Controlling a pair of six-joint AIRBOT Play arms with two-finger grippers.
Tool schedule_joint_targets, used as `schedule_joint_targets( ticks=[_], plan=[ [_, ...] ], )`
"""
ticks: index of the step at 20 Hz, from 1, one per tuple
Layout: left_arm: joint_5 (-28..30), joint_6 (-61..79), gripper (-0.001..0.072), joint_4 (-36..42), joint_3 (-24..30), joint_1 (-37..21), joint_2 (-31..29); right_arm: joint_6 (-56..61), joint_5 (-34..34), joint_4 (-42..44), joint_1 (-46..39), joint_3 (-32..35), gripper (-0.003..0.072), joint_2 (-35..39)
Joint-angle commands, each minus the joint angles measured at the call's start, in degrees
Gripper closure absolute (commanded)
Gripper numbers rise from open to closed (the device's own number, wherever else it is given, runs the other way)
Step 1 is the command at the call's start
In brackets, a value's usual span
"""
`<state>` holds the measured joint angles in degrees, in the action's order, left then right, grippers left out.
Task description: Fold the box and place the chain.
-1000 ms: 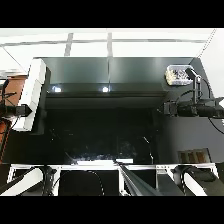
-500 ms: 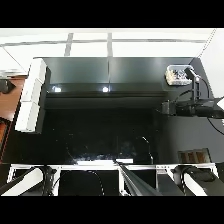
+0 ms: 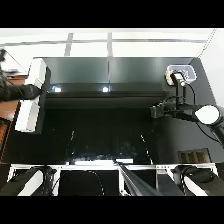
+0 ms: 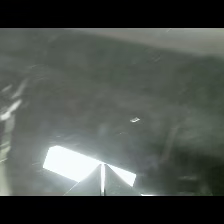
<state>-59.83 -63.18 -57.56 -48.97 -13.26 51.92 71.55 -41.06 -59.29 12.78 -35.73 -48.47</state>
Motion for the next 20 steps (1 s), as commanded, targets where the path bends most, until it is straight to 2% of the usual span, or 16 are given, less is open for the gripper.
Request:
schedule_joint_targets(
  ticks=[1,5,20],
  plan=[
    [7.23,-0.04,0.0681,-1.92,12.24,4.04,-7.80,0.02,4.15,-6.32,1.18,1.09,0.0671,-0.02],
    [5.44,-0.09,0.0680,-5.11,14.45,3.85,-11.61,0.02,3.21,-5.70,1.25,1.09,0.0671,-0.02],
    [5.60,-0.09,0.0680,-4.79,14.45,3.89,-11.39,0.02,3.21,-5.70,1.25,1.09,0.0671,-0.02]
  ],
)
